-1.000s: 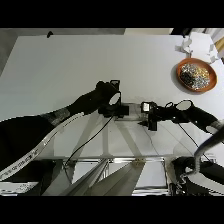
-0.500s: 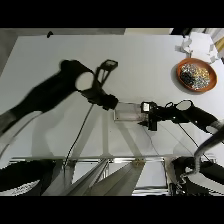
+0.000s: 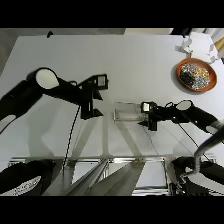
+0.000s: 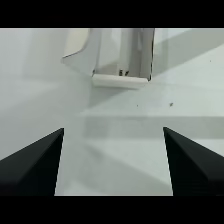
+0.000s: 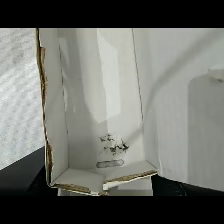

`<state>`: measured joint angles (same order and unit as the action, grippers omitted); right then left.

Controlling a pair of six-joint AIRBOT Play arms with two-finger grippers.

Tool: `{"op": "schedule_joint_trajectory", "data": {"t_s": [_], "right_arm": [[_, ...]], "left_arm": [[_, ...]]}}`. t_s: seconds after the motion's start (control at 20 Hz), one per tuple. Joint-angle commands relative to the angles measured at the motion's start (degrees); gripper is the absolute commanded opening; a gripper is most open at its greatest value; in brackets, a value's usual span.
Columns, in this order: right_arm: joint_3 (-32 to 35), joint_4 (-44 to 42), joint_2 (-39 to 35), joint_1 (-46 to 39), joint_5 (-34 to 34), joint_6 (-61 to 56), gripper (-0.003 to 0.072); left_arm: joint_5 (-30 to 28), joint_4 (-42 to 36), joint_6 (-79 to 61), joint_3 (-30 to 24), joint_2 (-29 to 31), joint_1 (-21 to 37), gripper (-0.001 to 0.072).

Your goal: Fold the box and place the chain.

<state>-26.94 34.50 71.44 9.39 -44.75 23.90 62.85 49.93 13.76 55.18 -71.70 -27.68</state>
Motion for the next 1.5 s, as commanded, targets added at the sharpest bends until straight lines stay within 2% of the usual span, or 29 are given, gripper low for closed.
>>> {"op": "schedule_joint_trajectory", "data": {"t_s": [0.0,0.15,0.35,0.85,1.1,1.4,1.45], "right_arm": [[0.0,0.0,0.0,0.0,0.0,0.0,0.0471],[0.0,0.0,0.0,0.0,0.0,0.0,0.0471],[0.0,0.0,0.0,0.0,0.0,0.0,0.0471],[0.0,0.0,0.0,0.0,0.0,0.0,0.0471],[0.0,0.0,0.0,0.0,0.0,0.0,0.0471],[0.0,0.0,0.0,0.0,0.0,0.0,0.0471],[0.0,0.0,0.0,0.0,0.0,0.0,0.0471]], "left_arm": [[-7.3,-10.0,-19.2,-5.9,-8.2,0.7,0.0701],[-10.9,-16.5,-28.1,-5.9,-14.6,-0.5,0.0706],[-13.9,-21.3,-36.0,-5.9,-18.1,-1.8,0.0708],[-13.6,-22.4,-36.7,-5.9,-19.0,-4.0,0.0708],[-15.5,-26.9,-36.5,-5.9,-20.3,-5.0,0.0705],[-16.0,-27.2,-36.5,-5.9,-21.6,-5.4,0.0694],[-15.9,-27.2,-36.4,-5.9,-21.6,-5.4,0.0643]]}}
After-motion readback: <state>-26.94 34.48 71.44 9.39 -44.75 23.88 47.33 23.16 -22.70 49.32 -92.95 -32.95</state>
